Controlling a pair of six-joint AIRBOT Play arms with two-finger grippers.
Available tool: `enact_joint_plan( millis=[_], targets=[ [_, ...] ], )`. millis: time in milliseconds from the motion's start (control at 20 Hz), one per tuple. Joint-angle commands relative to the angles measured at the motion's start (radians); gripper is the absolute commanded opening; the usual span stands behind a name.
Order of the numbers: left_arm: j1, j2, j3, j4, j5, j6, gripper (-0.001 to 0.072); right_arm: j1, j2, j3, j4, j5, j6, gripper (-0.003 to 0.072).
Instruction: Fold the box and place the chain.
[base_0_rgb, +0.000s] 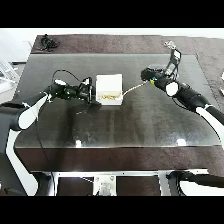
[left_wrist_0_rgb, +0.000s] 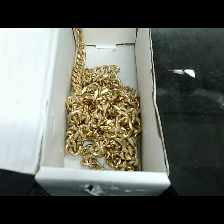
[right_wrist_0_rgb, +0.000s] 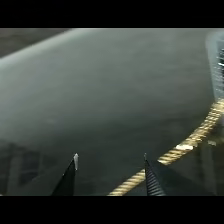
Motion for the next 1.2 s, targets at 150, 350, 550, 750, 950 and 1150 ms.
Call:
enact_joint_plan(
  millis=[150,350,550,750,950,1150],
  targets=[
    [0.000,0.001,0.000,0.000,0.000,0.000,0.0417,-0.091,-0.239,0.085,0.002,-0.015,0.064,0.0487],
    [0.000,0.001,0.000,0.000,0.000,0.000,0.0417,-0.090,-0.347,0.210,0.003,-0.001,0.065,0.0487],
    [0.000,0.001,0.000,0.000,-0.001,0.000,0.0417,-0.089,-0.400,0.277,0.009,0.014,0.054,0.0429],
    [0.000,0.001,0.000,0.000,0.000,0.000,0.0417,-0.080,-0.404,0.293,0.010,0.011,-0.006,0.0186],
    [0.000,0.001,0.000,0.000,0.000,0.000,0.0417,-0.086,-0.397,0.293,0.010,0.006,-0.003,0.0009],
    [0.000,0.001,0.000,0.000,0.000,0.000,0.0417,-0.065,-0.272,0.292,0.010,0.081,0.037,0.0006]
  ],
)
